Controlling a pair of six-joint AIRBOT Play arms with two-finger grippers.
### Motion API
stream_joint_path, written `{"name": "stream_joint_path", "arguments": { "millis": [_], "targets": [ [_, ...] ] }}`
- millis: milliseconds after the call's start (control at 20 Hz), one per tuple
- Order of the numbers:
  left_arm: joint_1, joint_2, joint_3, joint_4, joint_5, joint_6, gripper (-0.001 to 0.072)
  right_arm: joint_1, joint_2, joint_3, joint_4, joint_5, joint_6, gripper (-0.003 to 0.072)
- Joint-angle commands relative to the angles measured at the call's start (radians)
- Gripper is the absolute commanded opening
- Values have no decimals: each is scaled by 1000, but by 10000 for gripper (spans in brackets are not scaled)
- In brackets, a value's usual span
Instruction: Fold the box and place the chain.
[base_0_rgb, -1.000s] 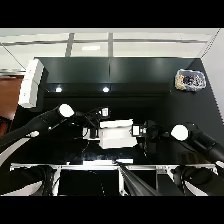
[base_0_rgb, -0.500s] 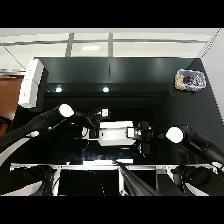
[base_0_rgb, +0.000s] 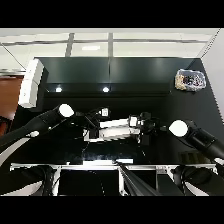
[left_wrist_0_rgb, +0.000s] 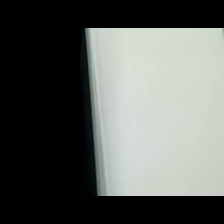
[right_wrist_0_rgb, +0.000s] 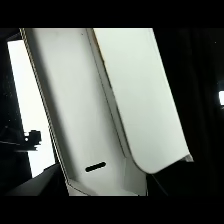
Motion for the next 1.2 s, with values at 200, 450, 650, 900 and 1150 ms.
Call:
{"name": "stream_joint_path", "arguments": {
  "millis": [200,450,650,900,1150],
  "targets": [
    [-1,0,1,0,-2,3,26,-13,-8,5,80,-8,-37,622],
    [-1,2,1,0,-11,3,26,-13,-66,5,207,45,-127,622],
    [-1,2,1,0,-23,3,26,-21,-116,-19,210,79,-222,620],
    [-1,2,1,0,-23,3,26,-21,-137,-82,211,50,-328,620],
    [-1,2,1,0,-24,3,26,-21,-158,-82,286,14,-393,620]
  ]
}}
